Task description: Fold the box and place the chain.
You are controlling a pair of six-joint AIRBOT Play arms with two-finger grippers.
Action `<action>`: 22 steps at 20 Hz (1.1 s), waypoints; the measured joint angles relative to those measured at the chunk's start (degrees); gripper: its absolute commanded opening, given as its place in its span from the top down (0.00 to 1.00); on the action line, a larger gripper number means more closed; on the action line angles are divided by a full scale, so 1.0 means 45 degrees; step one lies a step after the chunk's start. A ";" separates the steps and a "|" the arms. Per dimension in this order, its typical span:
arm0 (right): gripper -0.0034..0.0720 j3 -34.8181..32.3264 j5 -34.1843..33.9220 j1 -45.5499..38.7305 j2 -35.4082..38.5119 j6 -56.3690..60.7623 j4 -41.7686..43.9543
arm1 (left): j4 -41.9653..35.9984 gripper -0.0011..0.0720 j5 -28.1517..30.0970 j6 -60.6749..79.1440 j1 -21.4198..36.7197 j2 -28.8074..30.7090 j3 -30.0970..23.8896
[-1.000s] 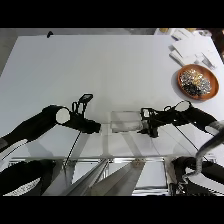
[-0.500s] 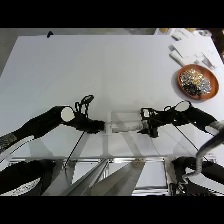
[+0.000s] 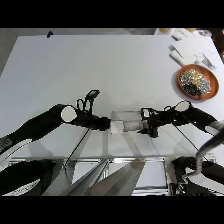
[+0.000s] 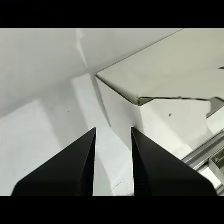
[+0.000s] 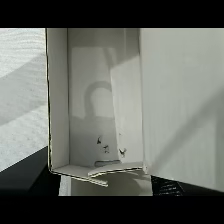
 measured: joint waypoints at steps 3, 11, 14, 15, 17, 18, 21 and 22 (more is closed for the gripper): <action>0.42 0.0000 0.0005 0.0000 0.0000 0.0000 0.0000 | 0.0010 0.65 0.0068 0.0010 -0.0087 0.0029 0.0112; 0.42 0.0000 0.0005 -0.0005 0.0000 -0.0034 -0.0019 | -0.0053 0.64 0.0151 -0.0019 -0.0325 0.0049 0.0175; 0.42 0.0000 0.0005 -0.0005 0.0005 -0.0019 -0.0019 | -0.0117 0.64 0.0131 -0.0053 -0.0272 0.0063 0.0175; 0.42 0.0000 0.0005 -0.0005 0.0005 0.0000 -0.0010 | -0.0146 0.64 0.0131 -0.0053 -0.0204 0.0087 0.0175; 0.42 -0.0005 0.0000 0.0000 0.0005 0.0005 -0.0005 | -0.0214 0.64 0.0117 -0.0068 -0.0058 0.0204 0.0180; 0.42 -0.0005 -0.0005 0.0000 0.0005 0.0005 0.0000 | -0.0204 0.64 0.0073 -0.0063 -0.0005 0.0277 0.0185; 0.42 0.0000 -0.0005 0.0000 0.0005 0.0005 0.0000 | -0.0078 0.64 -0.0121 -0.0068 0.0092 0.0389 0.0185; 0.42 -0.0005 0.0000 0.0000 0.0005 0.0005 0.0000 | -0.0053 0.64 -0.0185 -0.0068 0.0097 0.0408 0.0185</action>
